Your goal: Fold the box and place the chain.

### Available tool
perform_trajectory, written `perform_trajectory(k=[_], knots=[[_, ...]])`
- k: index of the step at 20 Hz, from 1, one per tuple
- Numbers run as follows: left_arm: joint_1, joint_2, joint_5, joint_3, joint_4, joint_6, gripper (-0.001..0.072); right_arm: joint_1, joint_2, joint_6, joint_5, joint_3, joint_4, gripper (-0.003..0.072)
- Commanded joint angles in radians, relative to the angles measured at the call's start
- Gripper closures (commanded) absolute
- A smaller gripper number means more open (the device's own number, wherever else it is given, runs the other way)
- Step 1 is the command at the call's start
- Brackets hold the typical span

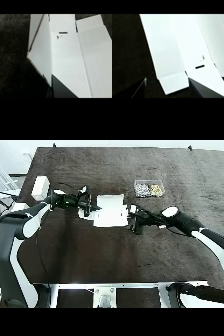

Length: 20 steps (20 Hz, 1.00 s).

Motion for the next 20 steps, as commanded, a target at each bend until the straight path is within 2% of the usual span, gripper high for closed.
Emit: perform_trajectory(k=[1, 5, 10, 15, 20], knots=[[0.001, 0.000, 0.000, 0.000, 0.000, 0.000, 0.0687, 0.038, -0.033, -0.009, -0.043, -0.004, -0.009, 0.0051], [0.001, 0.000, 0.000, 0.000, 0.000, 0.000, 0.0687, 0.049, -0.054, -0.015, -0.090, -0.003, 0.010, 0.0051], [0.001, 0.000, 0.000, 0.000, 0.000, 0.000, 0.0687, 0.053, -0.098, -0.174, -0.122, -0.002, 0.143, 0.0051], [0.001, 0.001, 0.000, 0.000, 0.000, 0.000, 0.0687, 0.052, -0.100, -0.192, -0.218, 0.012, 0.150, 0.0051], [0.001, 0.001, 0.000, 0.000, 0.000, 0.000, 0.0687, 0.040, -0.026, -0.188, -0.217, 0.052, 0.203, 0.0052]])
